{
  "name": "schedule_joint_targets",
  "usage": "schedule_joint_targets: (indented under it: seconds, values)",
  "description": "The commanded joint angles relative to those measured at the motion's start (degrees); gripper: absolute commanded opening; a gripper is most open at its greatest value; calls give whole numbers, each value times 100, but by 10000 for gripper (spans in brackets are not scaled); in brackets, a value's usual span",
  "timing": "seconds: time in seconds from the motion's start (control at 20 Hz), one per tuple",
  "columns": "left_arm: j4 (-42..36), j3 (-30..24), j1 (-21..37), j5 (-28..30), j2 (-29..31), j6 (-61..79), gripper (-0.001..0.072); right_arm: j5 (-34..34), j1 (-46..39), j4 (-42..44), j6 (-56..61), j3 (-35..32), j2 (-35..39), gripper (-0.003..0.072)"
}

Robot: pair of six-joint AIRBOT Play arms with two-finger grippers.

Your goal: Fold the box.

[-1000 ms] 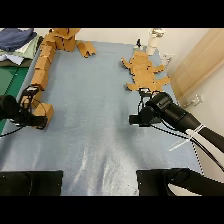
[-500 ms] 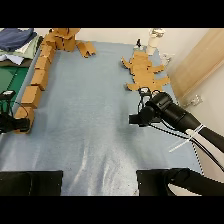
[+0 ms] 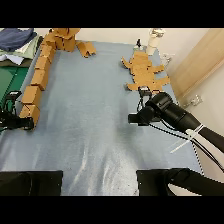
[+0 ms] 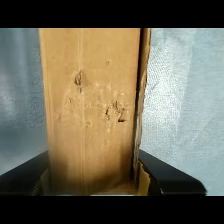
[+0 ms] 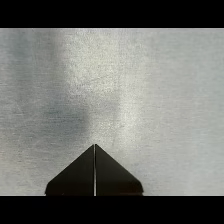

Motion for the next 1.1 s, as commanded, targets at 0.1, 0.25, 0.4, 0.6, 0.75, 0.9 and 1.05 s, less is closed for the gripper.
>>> schedule_joint_targets:
  seconds: [0.1, 0.25, 0.4, 0.6, 0.75, 0.9, 1.05]
  values:
    - [-74, 28, 24, 2, -101, 302, 720, 22, -2, 4, 2, 4, -4, 4]
    - [293, 177, 24, -669, -94, 4, 720, 17, -2, 4, 0, 4, -4, 4]
    - [542, 809, 24, -1897, 68, -197, 720, -13, -2, 9, -61, 4, -4, 4]
    - [122, 1469, 11, -2765, 426, -603, 720, -50, -2, 138, -247, 4, -4, 4]
    - [-420, 1469, 11, -3193, 682, -940, 715, -42, -2, 166, -487, 4, -4, 4]
    - [-1558, 1493, -262, -3471, 776, -876, 13, 7, -15, 212, -599, 35, -22, 4]
    - [-1620, 1755, -1484, -2756, 577, -1252, 12, 46, -280, 868, -1095, 424, -227, 4]
